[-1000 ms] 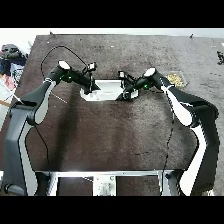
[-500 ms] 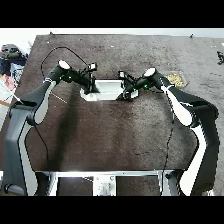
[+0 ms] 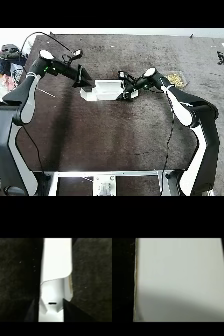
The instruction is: Fold the box and place the chain.
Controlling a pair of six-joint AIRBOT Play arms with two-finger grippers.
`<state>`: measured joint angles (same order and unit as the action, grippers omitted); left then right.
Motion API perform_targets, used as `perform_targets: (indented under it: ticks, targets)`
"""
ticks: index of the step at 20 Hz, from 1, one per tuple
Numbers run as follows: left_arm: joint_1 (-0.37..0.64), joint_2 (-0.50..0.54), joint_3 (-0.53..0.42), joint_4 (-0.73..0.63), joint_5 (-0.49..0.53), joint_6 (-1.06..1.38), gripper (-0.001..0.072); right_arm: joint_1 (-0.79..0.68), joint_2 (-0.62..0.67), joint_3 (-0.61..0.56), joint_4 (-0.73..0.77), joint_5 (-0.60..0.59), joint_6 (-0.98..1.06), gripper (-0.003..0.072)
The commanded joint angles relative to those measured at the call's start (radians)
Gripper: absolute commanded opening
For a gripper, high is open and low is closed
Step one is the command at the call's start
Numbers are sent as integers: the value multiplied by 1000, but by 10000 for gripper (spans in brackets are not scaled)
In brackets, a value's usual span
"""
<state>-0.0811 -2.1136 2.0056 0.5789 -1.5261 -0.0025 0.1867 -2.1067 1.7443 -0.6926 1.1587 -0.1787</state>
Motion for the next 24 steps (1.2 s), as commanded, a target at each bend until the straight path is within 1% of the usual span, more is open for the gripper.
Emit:
perform_targets:
  ticks: [1,5,9,13,15,17,21,24]
  targets:
    - [-1,13,0,-45,-72,-43,19,1,-1,0,0,1,0,538]
    - [-43,9,-2,-45,-37,-45,11,1,-1,0,0,1,0,538]
    - [-76,-1,-2,-44,92,-45,10,1,-1,0,0,1,0,538]
    - [-80,-2,-2,-48,241,-45,11,1,-1,0,0,1,0,539]
    - [-80,-2,-2,-48,282,-46,11,1,-1,0,0,1,0,539]
    - [-80,-12,-2,-48,292,-46,11,1,-1,0,0,1,0,538]
    - [-80,-64,-2,-44,285,-50,11,1,-1,0,0,1,0,538]
    - [-80,-70,-2,-43,288,-50,10,1,-1,0,0,1,0,539]
